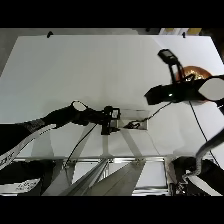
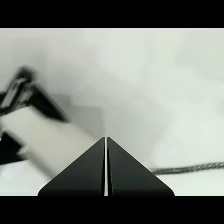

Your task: Fold the box and place the chain.

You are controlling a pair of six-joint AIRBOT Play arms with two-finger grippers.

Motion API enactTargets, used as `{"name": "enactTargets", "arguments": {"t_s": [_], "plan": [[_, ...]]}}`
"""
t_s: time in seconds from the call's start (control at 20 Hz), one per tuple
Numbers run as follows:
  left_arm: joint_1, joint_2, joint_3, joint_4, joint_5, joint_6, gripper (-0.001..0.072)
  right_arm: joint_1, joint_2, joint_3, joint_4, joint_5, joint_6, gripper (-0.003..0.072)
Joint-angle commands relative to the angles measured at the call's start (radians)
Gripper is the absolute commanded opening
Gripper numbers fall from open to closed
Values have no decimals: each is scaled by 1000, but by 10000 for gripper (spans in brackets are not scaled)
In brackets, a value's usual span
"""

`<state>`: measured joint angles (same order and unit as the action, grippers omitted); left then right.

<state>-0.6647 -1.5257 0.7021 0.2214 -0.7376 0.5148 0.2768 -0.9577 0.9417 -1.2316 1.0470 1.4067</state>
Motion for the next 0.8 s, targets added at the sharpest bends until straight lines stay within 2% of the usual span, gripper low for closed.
{"name": "enactTargets", "arguments": {"t_s": [0.0,0.1,0.15,0.2,0.25,0.35,0.5,0.75], "plan": [[0,0,0,0,0,0,389,-168,-64,11,-169,10,4,14],[0,0,0,0,0,0,389,-226,-137,11,-210,8,36,45],[0,0,0,0,0,0,389,-242,-173,7,-217,8,36,235],[0,0,0,0,0,0,389,-250,-210,3,-229,14,36,457],[0,0,0,0,0,0,389,-252,-244,0,-243,24,37,461],[0,0,0,0,0,0,389,-249,-306,-2,-276,38,68,366],[0,0,0,0,0,0,389,-247,-360,-3,-310,36,87,306],[0,0,0,0,0,0,389,-247,-425,-3,-317,36,90,298]]}}
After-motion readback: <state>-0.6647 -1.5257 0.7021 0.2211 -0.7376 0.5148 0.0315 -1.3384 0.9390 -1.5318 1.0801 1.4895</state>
